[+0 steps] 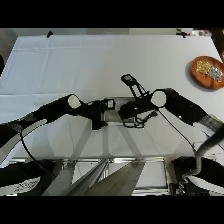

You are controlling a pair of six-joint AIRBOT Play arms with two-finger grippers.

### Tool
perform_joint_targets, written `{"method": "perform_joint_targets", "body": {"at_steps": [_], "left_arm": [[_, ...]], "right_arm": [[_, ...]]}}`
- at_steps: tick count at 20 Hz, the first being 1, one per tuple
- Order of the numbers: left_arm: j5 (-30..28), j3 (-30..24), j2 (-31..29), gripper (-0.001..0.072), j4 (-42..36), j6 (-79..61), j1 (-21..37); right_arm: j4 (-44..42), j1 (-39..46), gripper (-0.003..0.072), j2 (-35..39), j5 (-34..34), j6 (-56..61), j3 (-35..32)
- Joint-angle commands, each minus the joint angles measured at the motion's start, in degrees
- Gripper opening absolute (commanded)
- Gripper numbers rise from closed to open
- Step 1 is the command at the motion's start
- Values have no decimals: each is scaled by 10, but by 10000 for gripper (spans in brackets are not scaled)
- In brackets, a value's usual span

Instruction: Fold the box and place the chain.

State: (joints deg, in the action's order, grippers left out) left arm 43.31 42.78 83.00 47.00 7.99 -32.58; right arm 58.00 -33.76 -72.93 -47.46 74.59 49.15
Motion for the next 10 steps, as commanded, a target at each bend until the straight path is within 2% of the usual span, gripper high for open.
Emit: {"method": "perform_joint_targets", "body": {"at_steps": [1, 10], "left_arm": [[0, 0, 0, 135, 0, 0, 0], [0, 0, 0, 135, 0, 0, 0]], "right_arm": [[-15, 0, 11, -31, -42, 0, 7], [-41, -7, 23, -44, -58, -16, 14]]}}
